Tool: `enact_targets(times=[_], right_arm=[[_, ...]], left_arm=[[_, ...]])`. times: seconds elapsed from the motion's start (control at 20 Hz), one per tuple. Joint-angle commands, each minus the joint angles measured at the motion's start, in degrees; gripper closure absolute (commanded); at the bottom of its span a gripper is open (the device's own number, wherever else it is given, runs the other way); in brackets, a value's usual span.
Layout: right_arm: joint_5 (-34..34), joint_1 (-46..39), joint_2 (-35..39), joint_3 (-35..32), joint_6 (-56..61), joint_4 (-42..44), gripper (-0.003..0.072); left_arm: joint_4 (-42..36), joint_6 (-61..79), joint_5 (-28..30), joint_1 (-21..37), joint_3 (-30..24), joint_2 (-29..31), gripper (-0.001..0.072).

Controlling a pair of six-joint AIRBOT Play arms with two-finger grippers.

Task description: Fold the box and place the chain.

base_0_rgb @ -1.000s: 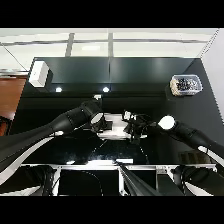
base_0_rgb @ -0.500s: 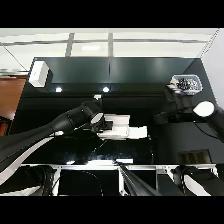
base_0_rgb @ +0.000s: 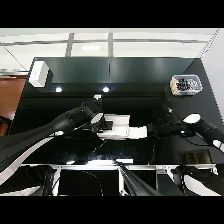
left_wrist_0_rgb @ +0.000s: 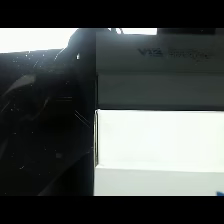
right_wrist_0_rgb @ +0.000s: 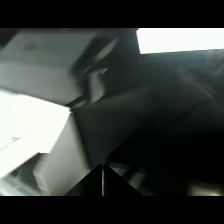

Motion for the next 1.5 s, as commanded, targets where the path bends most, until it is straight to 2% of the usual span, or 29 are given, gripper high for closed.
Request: enact_targets(times=[0.0,0.1,0.2,0.25,0.3,0.35,0.4,0.55,0.7,0.9,1.05,1.15,1.25,1.45], right_arm=[[-1.62,5.66,-3.76,0.09,-9.18,11.43,0.0671],[0.68,5.97,-3.76,1.84,-13.88,14.49,0.067],[4.48,5.84,-3.63,4.81,-14.78,13.53,0.0668],[6.16,5.86,-3.56,6.23,-14.73,12.37,0.0547],[7.91,5.84,-3.56,7.58,-14.6,10.97,0.0301],[9.16,5.86,-3.56,8.37,-14.45,10.64,0.0127],[10.43,5.9,-3.56,8.83,-14.45,10.84,0.0096],[10.25,7.5,-3.56,9.14,-14.23,10.84,0.0096],[6.21,11.06,-3.56,9.49,-10.73,10.49,0.01],[-2.97,18.34,-3.56,13.33,3.93,0.59,0.0101],[-9.29,24.06,-3.56,15.45,12.9,-3.34,0.0101],[-10.73,27.08,-3.56,17.09,21.77,-10.21,0.0102],[-10.58,30.01,-3.56,19.43,32.0,-20.87,0.0132],[-6.1,34.53,-3.72,24.2,50.47,-37.31,0.0132]], left_arm=[[0.04,0.0,-0.04,0.04,0.07,0.0,0.0683],[0.04,0.0,-0.02,0.04,0.07,0.0,0.0683],[0.04,0.0,-0.07,0.04,0.07,0.0,0.0683],[0.04,0.0,-0.07,0.04,0.07,0.0,0.0683],[0.04,0.0,-0.07,0.04,0.07,0.0,0.0683],[0.04,0.0,-0.07,0.04,0.07,0.0,0.0683],[0.04,0.0,-0.07,0.04,0.07,0.0,0.0683],[0.04,0.0,-0.07,0.04,0.07,0.0,0.0683],[0.04,0.0,-0.07,0.04,0.07,0.0,0.0683],[0.04,0.0,-0.04,0.04,0.07,0.0,0.0683],[0.04,0.0,-0.04,0.04,0.07,0.0,0.0683],[0.04,0.0,-0.04,0.04,0.07,0.0,0.0683],[0.04,0.0,-0.02,0.04,0.07,0.0,0.0683],[0.04,0.0,-0.07,0.04,0.07,0.0,0.0683]])
